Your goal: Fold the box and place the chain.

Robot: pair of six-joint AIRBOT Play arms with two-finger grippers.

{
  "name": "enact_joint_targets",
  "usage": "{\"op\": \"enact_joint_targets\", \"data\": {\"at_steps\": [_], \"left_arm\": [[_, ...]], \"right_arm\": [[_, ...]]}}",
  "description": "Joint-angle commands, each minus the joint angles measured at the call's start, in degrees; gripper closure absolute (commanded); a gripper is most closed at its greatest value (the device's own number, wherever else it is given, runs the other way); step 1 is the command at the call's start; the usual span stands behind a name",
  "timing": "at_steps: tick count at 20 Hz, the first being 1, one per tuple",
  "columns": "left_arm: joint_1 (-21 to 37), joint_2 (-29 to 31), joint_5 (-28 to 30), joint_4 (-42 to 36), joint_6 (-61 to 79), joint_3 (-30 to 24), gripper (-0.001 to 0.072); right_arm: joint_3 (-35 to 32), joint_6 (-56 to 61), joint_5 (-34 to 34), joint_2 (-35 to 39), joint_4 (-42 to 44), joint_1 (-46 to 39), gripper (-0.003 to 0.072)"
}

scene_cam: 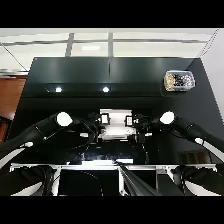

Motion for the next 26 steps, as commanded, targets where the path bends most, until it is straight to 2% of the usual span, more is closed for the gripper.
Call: {"op": "enact_joint_targets", "data": {"at_steps": [1,2,3,4,5,7,8,9,10,13,16,18,19,20,22,24,26], "left_arm": [[-0.5,-0.8,0.7,-1.7,0.0,0.0,0.0564],[-0.5,-0.8,0.8,-1.7,0.0,0.0,0.0507],[-0.5,-0.8,1.5,-1.7,0.0,0.0,0.0344],[-0.5,-0.8,1.6,-1.6,0.0,0.0,0.0307],[-0.5,-0.8,1.6,-1.4,0.0,0.0,0.0311],[-0.5,-0.7,1.5,-1.3,0.0,0.0,0.0590],[-0.5,-0.7,1.4,-1.3,0.0,0.0,0.0502],[-0.3,-0.4,1.2,-0.6,0.0,0.1,0.0495],[0.4,0.6,0.7,1.5,-0.3,0.3,0.0666],[7.0,7.0,-2.1,8.5,-17.1,0.6,0.0678],[20.3,15.1,-14.2,9.7,-29.2,0.8,0.0678],[31.2,18.5,-23.2,9.8,-31.8,0.8,0.0678],[35.9,18.9,-26.8,9.7,-33.4,0.6,0.0679],[40.4,18.8,-28.0,9.6,-41.5,-0.2,0.0679],[46.8,17.2,-26.6,9.3,-62.0,-3.8,0.0679],[49.0,13.8,-27.6,5.0,-68.1,-8.2,0.0678],[47.6,7.8,-30.8,-1.4,-61.4,-11.4,0.0679]], "right_arm": [[0.0,0.0,0.0,0.0,0.0,0.0,0.0207],[0.0,0.0,0.0,0.0,0.0,0.0,0.0207],[0.0,0.0,0.0,0.0,0.0,0.0,0.0207],[0.0,0.0,0.0,0.0,0.0,0.0,0.0207],[0.0,0.0,0.0,0.0,0.0,0.0,0.0207],[0.0,0.0,0.0,0.0,0.0,0.0,0.0206],[0.0,0.0,0.0,0.0,0.0,0.0,0.0207],[0.0,0.0,0.0,0.0,0.0,0.0,0.0207],[0.0,0.0,0.0,0.0,0.0,0.0,0.0207],[0.0,0.1,0.0,0.0,0.0,0.0,0.0206],[0.0,0.0,0.0,0.0,0.0,0.0,0.0207],[0.0,0.0,0.0,0.0,0.0,0.0,0.0207],[0.0,0.0,0.0,0.0,0.0,0.0,0.0207],[0.0,0.0,0.0,0.0,0.0,0.0,0.0207],[0.0,0.0,0.0,0.0,0.0,0.0,0.0207],[0.0,0.1,0.0,0.0,0.0,0.0,0.0207],[0.0,0.0,0.0,0.0,0.0,0.0,0.0207]]}}
